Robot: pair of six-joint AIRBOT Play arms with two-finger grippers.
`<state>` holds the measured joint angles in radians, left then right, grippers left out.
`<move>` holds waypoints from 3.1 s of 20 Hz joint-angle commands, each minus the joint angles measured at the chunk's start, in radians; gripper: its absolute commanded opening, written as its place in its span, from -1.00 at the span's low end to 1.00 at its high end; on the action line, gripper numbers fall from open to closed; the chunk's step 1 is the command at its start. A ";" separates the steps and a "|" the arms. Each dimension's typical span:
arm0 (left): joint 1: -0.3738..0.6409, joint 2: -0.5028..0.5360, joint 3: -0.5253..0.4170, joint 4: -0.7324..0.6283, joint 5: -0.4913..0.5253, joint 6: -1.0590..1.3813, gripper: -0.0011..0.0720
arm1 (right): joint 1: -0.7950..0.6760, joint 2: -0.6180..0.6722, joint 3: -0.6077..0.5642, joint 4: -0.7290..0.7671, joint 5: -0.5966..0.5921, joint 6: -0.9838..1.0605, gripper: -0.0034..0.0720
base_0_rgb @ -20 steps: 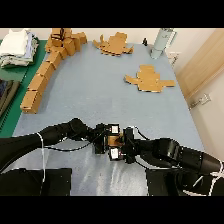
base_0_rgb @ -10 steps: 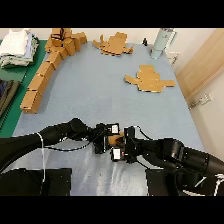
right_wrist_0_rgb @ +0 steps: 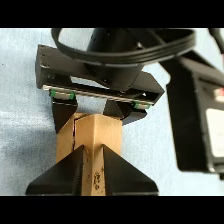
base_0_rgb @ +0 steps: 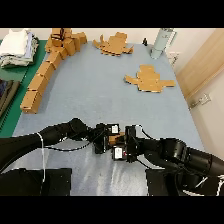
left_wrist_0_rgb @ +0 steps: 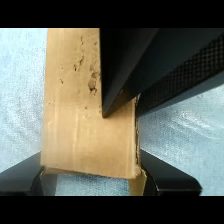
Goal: Fold the box.
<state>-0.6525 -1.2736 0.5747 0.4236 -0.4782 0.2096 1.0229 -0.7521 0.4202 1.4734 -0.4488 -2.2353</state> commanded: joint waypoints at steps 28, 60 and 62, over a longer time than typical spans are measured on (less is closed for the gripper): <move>-0.001 0.000 0.001 0.000 0.000 0.000 0.18 | 0.000 0.058 0.008 0.112 -0.054 0.000 -0.08; -0.001 0.000 0.001 0.000 0.000 0.000 0.18 | -0.020 0.037 0.005 0.074 -0.079 0.042 -0.90; -0.001 0.000 0.001 0.000 0.000 0.000 0.18 | -0.029 0.074 0.023 0.023 -0.151 0.225 -0.90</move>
<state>-0.6525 -1.2736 0.5747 0.4229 -0.4789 0.2089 1.0008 -0.7120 0.4290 1.5406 -0.5388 -2.1677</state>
